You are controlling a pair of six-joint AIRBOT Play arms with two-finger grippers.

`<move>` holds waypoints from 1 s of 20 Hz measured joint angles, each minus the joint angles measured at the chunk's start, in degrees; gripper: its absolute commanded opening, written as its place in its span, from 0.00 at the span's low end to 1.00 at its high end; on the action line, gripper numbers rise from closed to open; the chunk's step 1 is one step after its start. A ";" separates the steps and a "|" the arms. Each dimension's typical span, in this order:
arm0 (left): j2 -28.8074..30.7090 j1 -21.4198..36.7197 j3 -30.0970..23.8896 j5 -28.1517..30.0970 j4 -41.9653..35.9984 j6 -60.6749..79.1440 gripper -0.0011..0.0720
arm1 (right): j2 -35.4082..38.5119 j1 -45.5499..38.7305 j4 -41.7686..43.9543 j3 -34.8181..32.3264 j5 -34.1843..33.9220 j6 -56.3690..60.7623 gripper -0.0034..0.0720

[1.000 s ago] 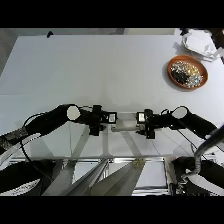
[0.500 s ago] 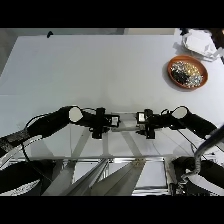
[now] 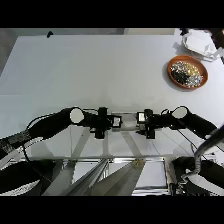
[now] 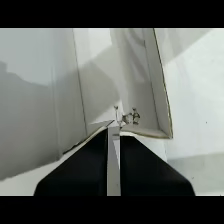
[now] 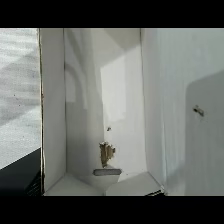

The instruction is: Fold the box and place the chain.

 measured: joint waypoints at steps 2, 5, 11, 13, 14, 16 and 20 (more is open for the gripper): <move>-0.15 -1.01 0.00 1.36 -0.74 0.11 0.14 | 0.02 0.00 0.00 0.00 0.00 0.00 0.57; -1.05 -2.10 0.00 2.67 -1.38 0.11 0.40 | 0.02 0.00 0.00 0.00 0.00 0.00 0.57; -2.12 -2.95 0.00 3.61 -1.62 0.11 0.41 | 0.02 0.00 0.00 0.00 0.02 -0.04 0.57; -2.23 -3.04 0.00 3.76 -1.64 0.11 0.41 | 0.02 0.00 0.00 0.00 0.02 -0.04 0.57; -2.23 -3.06 0.00 3.85 -1.64 0.11 0.40 | 0.02 0.00 0.00 0.00 0.02 -0.04 0.57; -2.14 -3.06 0.00 3.82 -1.62 0.09 0.37 | 0.02 0.00 0.00 0.00 0.02 -0.04 0.57; 0.20 -2.82 -0.02 2.23 -1.18 -4.07 0.02 | 0.02 0.00 0.00 0.00 0.00 -0.07 0.57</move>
